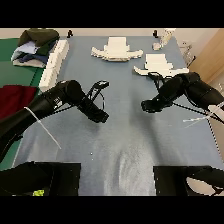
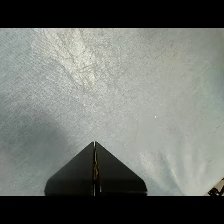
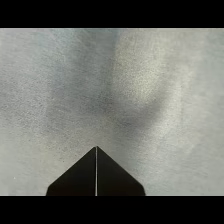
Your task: Fold the box.
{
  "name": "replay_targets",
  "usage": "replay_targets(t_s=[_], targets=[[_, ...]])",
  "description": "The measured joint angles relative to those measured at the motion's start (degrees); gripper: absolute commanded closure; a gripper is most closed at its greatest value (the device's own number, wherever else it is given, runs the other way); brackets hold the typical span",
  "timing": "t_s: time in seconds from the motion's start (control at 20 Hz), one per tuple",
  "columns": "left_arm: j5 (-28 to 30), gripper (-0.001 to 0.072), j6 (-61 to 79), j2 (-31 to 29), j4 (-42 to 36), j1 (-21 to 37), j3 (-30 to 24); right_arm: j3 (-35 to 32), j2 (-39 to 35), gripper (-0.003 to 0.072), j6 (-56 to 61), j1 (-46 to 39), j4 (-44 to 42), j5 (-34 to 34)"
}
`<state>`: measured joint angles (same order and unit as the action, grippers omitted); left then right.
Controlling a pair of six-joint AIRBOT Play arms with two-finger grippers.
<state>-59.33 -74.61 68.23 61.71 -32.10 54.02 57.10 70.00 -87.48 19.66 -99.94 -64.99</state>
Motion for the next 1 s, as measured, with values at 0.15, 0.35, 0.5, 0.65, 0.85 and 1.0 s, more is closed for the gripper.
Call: replay_targets(t_s=[0.15, 0.35, 0.5, 0.65, 0.85, 1.0], targets=[[0.0, 0.0697, 0.0, 0.0, 0.0, 0.0, 0.0, 0.0, 0.0, 0.0678, 0.0, 0.0, -0.5, 0.0], [0.0, 0.0696, 0.0, 0.0, 0.0, 0.0, 0.0, 0.0, 0.0, 0.0391, 3.4, 0.0, -1.0, 0.0], [0.0, 0.0696, 0.0, 0.0, 0.0, 0.0, 0.0, 0.1, 0.1, 0.0372, 11.1, -0.2, 0.1, 0.2], [0.0, 0.0696, 0.0, 0.0, 0.0, 0.0, 0.0, 2.4, 1.6, 0.0372, 15.7, -4.1, 2.3, 0.4], [0.0, 0.0696, 0.0, 0.0, 0.0, 0.0, 0.0, 12.8, 8.4, 0.0372, 15.6, -18.2, 2.2, -1.0], [0.0, 0.0696, 0.0, 0.0, 0.0, 0.0, 0.0, 23.8, 17.4, 0.0382, 11.8, -29.8, -3.2, -1.7]])
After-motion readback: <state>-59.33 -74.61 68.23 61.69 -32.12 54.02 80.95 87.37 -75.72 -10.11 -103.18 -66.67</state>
